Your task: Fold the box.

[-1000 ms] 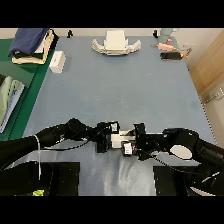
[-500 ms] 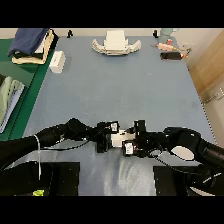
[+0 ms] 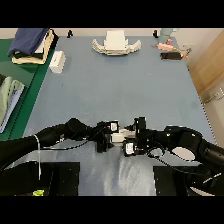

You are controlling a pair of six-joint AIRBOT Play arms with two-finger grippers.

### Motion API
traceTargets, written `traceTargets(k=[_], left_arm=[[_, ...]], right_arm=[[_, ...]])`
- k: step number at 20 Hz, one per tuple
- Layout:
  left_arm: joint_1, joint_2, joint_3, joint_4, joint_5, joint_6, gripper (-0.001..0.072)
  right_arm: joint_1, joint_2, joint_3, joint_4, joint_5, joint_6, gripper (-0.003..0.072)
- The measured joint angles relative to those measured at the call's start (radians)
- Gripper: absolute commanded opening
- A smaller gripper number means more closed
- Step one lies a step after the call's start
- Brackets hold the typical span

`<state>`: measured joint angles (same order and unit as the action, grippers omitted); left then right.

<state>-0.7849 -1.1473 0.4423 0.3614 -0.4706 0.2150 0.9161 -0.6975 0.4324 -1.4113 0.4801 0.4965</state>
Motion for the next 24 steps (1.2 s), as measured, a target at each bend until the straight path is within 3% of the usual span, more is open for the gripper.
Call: traceTargets(k=[6,7,14,18,20,24], left_arm=[[0.0,0.0,0.0,0.0,-0.001,0.0,0.0464],[0.0,0.0,0.0,0.0,-0.001,0.0,0.0465],[-0.001,0.0,0.0,0.002,0.0,0.003,0.0465],[-0.001,0.0,0.0,0.002,-0.007,0.004,0.0464],[-0.001,0.0,0.0,0.002,-0.007,0.004,0.0465],[-0.002,0.0,0.0,0.003,-0.006,0.003,0.0465]], right_arm=[[0.0,-0.011,0.0,0.002,-0.003,0.008,0.0332],[0.0,-0.019,0.0,0.008,0.0,0.008,0.0263],[0.0,-0.064,0.0,0.071,0.03,0.011,0.026],[0.0,-0.067,0.0,0.099,0.06,0.011,0.0287],[0.0,-0.064,0.0,0.107,0.072,0.011,0.036],[0.0,-0.035,0.0,0.118,0.082,0.012,0.0361]])
